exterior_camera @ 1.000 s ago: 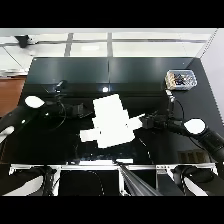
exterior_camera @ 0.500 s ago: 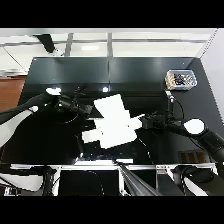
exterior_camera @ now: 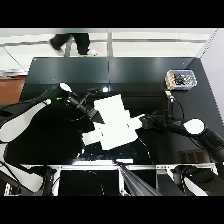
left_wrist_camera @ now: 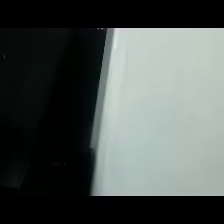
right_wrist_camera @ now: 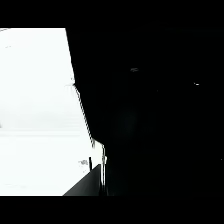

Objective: Fold the box and place the chain.

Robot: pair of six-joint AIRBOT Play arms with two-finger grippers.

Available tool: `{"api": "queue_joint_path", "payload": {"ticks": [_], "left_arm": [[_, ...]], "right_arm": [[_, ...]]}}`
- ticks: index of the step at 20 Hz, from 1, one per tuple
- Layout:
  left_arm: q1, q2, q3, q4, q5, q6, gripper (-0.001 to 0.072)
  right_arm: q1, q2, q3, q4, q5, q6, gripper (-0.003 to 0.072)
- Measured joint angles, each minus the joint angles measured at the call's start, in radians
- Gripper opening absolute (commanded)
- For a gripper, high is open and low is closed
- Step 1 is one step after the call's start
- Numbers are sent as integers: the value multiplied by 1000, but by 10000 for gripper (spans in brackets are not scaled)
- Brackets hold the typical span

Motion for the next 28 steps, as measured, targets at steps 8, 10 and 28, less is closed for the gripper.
{"api": "queue_joint_path", "payload": {"ticks": [8, 10, 28], "left_arm": [[0, 83, 1, 73, 6, 13, 19], [-16, 192, -60, 91, 76, 66, 24], [-195, 317, -251, 185, 566, 700, 25]], "right_arm": [[-95, 2, 152, -226, 199, -17, 719], [-126, 2, 228, -358, 288, -53, 719], [33, -16, 72, -340, 238, -714, 719]]}}
